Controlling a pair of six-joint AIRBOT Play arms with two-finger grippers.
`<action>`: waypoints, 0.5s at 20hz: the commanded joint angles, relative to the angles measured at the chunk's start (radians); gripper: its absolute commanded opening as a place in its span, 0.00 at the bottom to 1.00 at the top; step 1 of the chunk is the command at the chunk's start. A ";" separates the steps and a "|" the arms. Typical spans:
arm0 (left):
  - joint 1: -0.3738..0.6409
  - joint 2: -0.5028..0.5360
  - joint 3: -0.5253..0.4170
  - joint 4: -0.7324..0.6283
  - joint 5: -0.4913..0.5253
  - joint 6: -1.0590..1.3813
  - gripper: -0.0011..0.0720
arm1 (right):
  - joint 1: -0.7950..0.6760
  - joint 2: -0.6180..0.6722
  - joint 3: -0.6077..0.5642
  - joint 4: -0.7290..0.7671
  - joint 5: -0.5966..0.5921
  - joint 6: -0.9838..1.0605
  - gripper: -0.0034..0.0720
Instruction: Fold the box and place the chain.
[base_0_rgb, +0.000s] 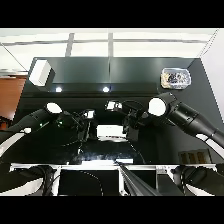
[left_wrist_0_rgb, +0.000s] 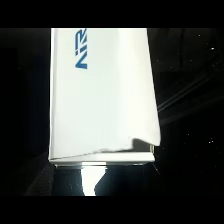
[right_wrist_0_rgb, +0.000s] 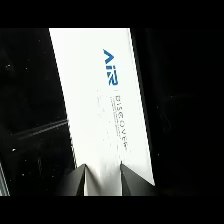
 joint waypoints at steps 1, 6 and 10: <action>-0.001 0.000 0.001 0.000 -0.001 0.000 0.65 | 0.001 0.001 0.000 -0.002 0.026 0.007 0.37; -0.001 0.000 0.001 0.000 0.000 0.000 0.65 | 0.001 0.000 0.000 0.000 0.008 0.006 0.36; -0.001 0.000 0.001 0.000 0.000 0.000 0.65 | 0.001 0.000 0.000 0.000 -0.023 0.006 0.37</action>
